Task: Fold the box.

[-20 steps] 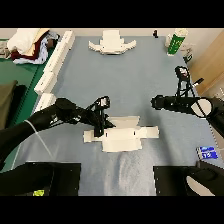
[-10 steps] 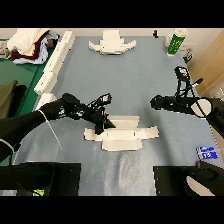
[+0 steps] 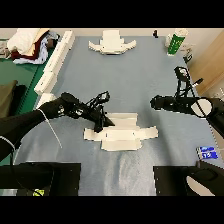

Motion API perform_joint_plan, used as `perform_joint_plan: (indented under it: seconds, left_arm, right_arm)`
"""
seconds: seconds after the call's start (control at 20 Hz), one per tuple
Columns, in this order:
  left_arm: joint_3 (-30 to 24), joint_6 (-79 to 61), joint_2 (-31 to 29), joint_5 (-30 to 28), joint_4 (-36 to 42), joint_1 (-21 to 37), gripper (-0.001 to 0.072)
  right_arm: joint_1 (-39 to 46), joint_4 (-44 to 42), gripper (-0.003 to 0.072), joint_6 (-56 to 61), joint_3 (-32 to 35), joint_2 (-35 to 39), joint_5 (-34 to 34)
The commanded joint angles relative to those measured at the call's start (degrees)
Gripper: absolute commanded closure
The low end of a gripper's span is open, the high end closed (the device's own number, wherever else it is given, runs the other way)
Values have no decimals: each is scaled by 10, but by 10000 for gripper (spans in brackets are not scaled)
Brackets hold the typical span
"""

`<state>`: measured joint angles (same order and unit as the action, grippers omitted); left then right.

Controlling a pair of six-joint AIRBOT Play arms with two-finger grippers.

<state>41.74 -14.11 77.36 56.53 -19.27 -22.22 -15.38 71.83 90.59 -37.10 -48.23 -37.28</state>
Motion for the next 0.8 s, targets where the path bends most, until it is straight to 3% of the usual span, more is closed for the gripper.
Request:
perform_joint_plan:
  seconds: [0.0, 0.05, 0.3, 0.45, 0.55, 0.6, 0.65, 0.7, 0.75]
  left_arm:
    - [0, 0, 0, -2, -1, 1, 696]
    - [0, 0, 0, -1, -1, 1, 696]
    - [0, 0, 0, 0, -1, 1, 696]
    - [0, 0, 0, 0, -1, 1, 696]
    - [0, 0, 0, 0, -1, 0, 696]
    - [0, 0, 0, 0, -1, 1, 696]
    - [0, 0, 0, 0, -1, 0, 696]
    - [0, 0, 0, 0, -1, 1, 696]
    - [0, 0, 0, 0, -1, 1, 696]
  right_arm:
    - [0, -33, 519, 0, 0, 0, -7]
    - [0, -51, 681, 0, -1, 0, -25]
    - [-70, -65, 685, -25, 2, 28, -184]
    - [-235, -54, 685, -22, 39, 81, -214]
    - [-367, -23, 682, -10, 83, 115, -198]
    - [-428, -1, 596, -10, 105, 123, -179]
    - [-475, 39, 220, -10, 123, 120, -154]
    - [-509, 93, 18, -10, 136, 108, -132]
    - [-524, 145, 17, -10, 141, 91, -122]
